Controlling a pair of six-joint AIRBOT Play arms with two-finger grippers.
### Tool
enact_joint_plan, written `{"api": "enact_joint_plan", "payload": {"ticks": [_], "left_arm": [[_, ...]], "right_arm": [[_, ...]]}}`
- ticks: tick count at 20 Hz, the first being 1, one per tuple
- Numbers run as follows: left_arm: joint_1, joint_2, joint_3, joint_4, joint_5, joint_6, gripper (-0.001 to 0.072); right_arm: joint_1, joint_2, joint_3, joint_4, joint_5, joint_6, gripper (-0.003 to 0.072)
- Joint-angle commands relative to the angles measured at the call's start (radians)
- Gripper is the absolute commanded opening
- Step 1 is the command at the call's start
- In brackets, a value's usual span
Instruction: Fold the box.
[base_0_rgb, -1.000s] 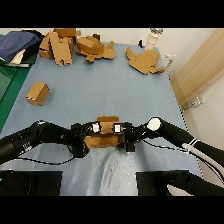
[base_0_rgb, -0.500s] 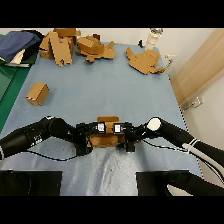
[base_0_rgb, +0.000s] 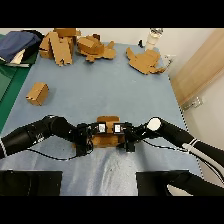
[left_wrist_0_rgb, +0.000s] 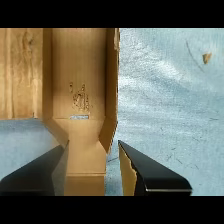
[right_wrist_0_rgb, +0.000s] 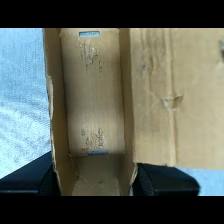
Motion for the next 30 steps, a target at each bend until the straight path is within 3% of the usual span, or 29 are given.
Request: {"api": "enact_joint_plan", "payload": {"ticks": [1,11,12,13,21,23,30], "left_arm": [[0.001,-0.001,0.001,-0.002,0.053,0.022,0.0456],[0.0,-0.001,0.001,-0.013,0.077,0.025,0.0454],[0.0,-0.001,0.001,-0.013,0.081,0.026,0.0388],[0.0,-0.001,0.001,-0.013,0.084,0.031,0.0173],[-0.049,-0.034,0.001,-0.013,0.166,0.056,0.0151],[-0.049,-0.044,0.003,-0.013,0.165,0.058,0.0011],[-0.049,-0.044,0.023,-0.039,0.181,0.059,0.0011]], "right_arm": [[0.001,-0.001,0.0,0.0,0.0,0.0,0.0522],[0.001,-0.001,0.0,0.0,0.0,0.0,0.0522],[0.001,-0.001,0.0,0.0,0.0,0.0,0.0522],[0.001,-0.001,0.0,0.001,0.0,0.0,0.0522],[0.001,-0.001,0.0,0.0,0.0,0.0,0.0522],[0.001,-0.001,0.0,0.001,0.0,0.0,0.0522],[0.001,-0.001,0.0,0.001,0.0,0.0,0.0522]]}}
